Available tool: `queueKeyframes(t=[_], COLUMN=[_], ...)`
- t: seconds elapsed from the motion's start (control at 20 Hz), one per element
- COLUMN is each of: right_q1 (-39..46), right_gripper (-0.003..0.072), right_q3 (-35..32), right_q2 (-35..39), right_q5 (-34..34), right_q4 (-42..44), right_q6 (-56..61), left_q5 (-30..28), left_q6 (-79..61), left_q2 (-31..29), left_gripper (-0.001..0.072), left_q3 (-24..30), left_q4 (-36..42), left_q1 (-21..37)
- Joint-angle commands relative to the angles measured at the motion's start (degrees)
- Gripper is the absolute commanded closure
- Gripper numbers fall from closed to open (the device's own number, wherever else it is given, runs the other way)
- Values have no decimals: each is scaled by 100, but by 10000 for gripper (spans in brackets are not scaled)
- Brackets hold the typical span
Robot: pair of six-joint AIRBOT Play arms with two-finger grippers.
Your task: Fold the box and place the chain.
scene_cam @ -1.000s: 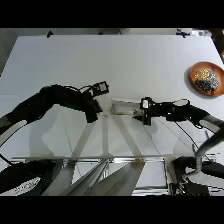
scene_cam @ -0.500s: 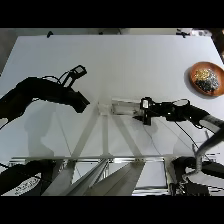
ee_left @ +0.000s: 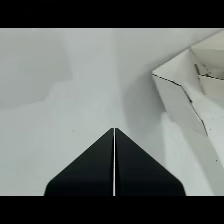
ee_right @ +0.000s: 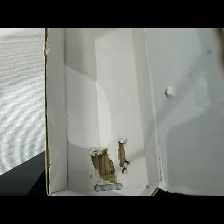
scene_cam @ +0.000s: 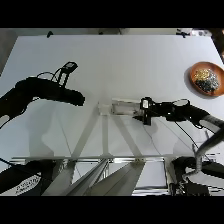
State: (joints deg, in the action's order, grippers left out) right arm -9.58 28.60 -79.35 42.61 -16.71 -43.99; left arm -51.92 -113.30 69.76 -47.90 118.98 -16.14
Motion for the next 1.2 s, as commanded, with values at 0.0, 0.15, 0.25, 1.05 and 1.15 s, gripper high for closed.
queueKeyframes(t=[0.0,0.15,0.25,1.05,1.15], right_q1=[2,2,2,2,2], right_gripper=[184,184,184,184,184], right_q3=[-2,-2,-2,-2,-2], right_q2=[7,7,7,7,7], right_q5=[2,2,2,2,2], right_q4=[0,0,0,0,0], right_q6=[0,0,0,0,0], left_q5=[98,157,186,313,304], left_q6=[708,706,667,387,387], left_q2=[358,684,809,1427,1467], left_gripper=[702,702,698,700,700], left_q3=[2,2,2,-17,-17], left_q4=[-149,61,223,1244,1309], left_q1=[-2,-2,-2,-647,-721])
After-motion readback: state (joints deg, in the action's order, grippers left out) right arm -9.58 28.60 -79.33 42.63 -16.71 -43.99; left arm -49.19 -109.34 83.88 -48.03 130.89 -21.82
